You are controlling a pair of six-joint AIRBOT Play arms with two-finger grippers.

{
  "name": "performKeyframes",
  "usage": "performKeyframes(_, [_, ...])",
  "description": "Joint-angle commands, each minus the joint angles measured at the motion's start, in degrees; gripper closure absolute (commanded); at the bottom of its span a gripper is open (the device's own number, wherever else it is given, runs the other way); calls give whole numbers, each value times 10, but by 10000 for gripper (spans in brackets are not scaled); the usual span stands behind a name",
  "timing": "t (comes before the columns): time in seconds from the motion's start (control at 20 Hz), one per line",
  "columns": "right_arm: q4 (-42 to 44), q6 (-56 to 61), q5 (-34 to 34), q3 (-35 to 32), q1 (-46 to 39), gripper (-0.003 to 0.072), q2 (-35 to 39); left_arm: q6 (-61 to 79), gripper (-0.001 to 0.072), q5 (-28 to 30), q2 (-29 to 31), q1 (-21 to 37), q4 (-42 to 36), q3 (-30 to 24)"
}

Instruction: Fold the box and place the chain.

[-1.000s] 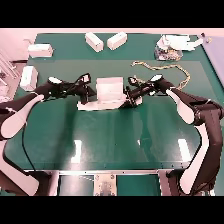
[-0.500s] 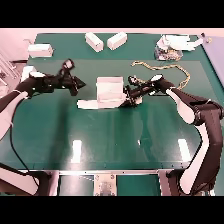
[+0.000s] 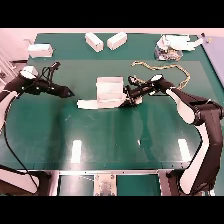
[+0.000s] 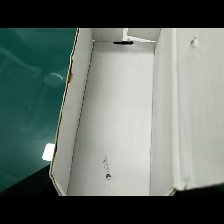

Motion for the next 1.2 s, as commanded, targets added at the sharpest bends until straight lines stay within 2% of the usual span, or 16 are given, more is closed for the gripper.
performKeyframes(0.0, [0,0,0,0,0,188,0,-105,693,-45,-1,2,33,-1])
performKeyframes(0.25, [0,0,0,0,0,188,0,-150,694,-50,-1,2,66,-24])
performKeyframes(0.4, [0,0,0,0,0,189,0,-159,694,-33,-1,2,64,-28])
performKeyframes(0.55, [0,0,0,0,0,188,0,-157,694,-40,-16,-10,34,-28])
performKeyframes(0.7, [0,0,0,0,0,188,0,-142,694,-43,-38,-46,11,-28])
performKeyframes(0.85, [0,0,0,0,0,188,0,-109,694,-39,-40,-75,-45,-28])
performKeyframes(1.0, [0,0,0,0,0,188,0,-94,693,-17,-41,-103,-58,-28])
performKeyframes(1.15, [0,0,0,0,0,188,0,-61,693,-7,-39,-112,-103,-22])
